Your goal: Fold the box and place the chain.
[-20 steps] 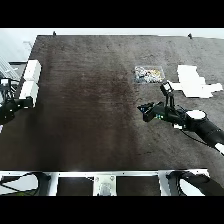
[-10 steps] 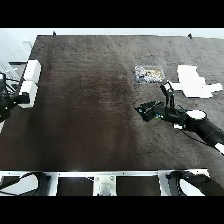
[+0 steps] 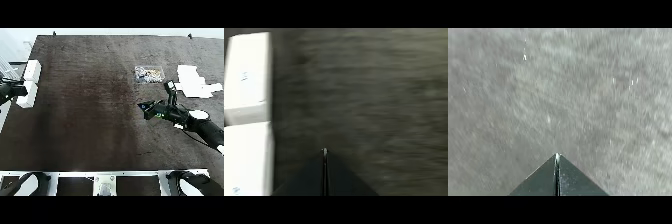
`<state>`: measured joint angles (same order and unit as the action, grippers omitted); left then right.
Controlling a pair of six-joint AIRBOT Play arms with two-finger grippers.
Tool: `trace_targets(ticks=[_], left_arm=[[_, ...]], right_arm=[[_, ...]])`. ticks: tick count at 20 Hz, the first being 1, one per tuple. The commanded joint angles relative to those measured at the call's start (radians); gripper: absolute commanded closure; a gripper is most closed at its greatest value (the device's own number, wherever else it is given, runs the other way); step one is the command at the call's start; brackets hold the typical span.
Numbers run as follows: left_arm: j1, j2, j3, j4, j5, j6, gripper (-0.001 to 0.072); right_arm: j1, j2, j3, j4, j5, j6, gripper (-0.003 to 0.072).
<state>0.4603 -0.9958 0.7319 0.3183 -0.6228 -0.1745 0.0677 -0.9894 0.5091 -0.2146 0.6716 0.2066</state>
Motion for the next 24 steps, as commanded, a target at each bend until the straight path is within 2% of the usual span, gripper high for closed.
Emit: trace_targets(ticks=[1, 4, 6, 9, 13, 15, 19, 24], left_arm=[[-0.002, 0.097, -0.018, -0.113, -0.238, 0.069, 0.0695], [-0.003, 0.266, -0.133, -0.278, -0.222, 0.208, 0.0695], [-0.003, 0.393, -0.245, -0.312, -0.175, 0.238, 0.0696], [-0.003, 0.566, -0.427, -0.379, -0.167, 0.288, 0.0695], [-0.003, 0.752, -0.589, -0.389, -0.129, 0.285, 0.0695], [-0.003, 0.801, -0.627, -0.389, -0.140, 0.277, 0.0696], [-0.003, 0.806, -0.653, -0.386, -0.164, 0.257, 0.0696], [-0.003, 0.806, -0.701, -0.373, -0.162, 0.215, 0.0691]], right_arm=[[0.000, 0.096, 0.001, 0.032, -0.018, 0.000, 0.0689], [0.000, 0.240, -0.005, 0.031, -0.098, 0.003, 0.0690], [0.000, 0.330, -0.026, 0.031, -0.153, 0.003, 0.0691], [0.000, 0.443, -0.094, 0.031, -0.193, 0.003, 0.0691], [0.000, 0.537, -0.198, 0.032, -0.195, 0.013, 0.0692], [0.001, 0.575, -0.237, 0.031, -0.227, 0.029, 0.0692], [0.001, 0.614, -0.283, 0.030, -0.328, 0.028, 0.0692], [0.001, 0.615, -0.309, 0.021, -0.338, 0.025, 0.0689]])
